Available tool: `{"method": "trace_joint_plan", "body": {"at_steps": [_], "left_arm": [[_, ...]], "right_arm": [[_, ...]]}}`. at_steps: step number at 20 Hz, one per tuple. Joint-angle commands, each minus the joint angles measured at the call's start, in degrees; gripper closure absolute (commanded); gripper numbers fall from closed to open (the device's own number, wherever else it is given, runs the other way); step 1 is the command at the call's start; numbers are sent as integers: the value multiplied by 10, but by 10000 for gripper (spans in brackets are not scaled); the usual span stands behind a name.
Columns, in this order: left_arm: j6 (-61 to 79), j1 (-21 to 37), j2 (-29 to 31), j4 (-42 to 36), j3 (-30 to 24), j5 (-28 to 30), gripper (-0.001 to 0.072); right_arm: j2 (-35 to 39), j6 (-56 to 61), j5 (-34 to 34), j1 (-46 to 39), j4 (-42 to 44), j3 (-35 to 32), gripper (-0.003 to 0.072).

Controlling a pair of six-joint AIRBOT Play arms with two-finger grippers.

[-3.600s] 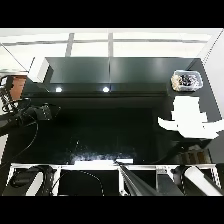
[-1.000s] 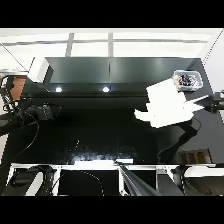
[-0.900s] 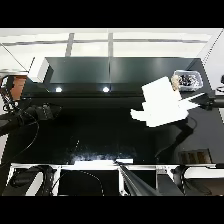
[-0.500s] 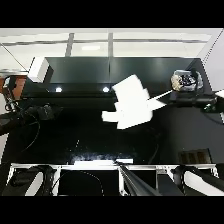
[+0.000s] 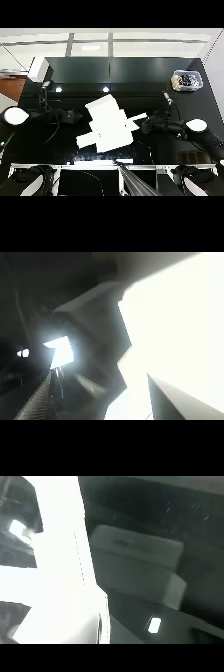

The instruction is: Fold the box and place the chain.

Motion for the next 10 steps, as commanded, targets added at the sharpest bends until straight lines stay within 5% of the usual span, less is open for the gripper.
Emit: {"method": "trace_joint_plan", "body": {"at_steps": [1,5,10], "left_arm": [[-9,-13,-65,-17,3,-17,6],[159,5,-145,-204,3,-79,6],[342,0,-231,-311,3,-92,6]], "right_arm": [[11,-21,-69,52,14,-24,645],[11,-19,-70,53,20,-24,644],[11,-19,-64,53,24,-24,644]]}}
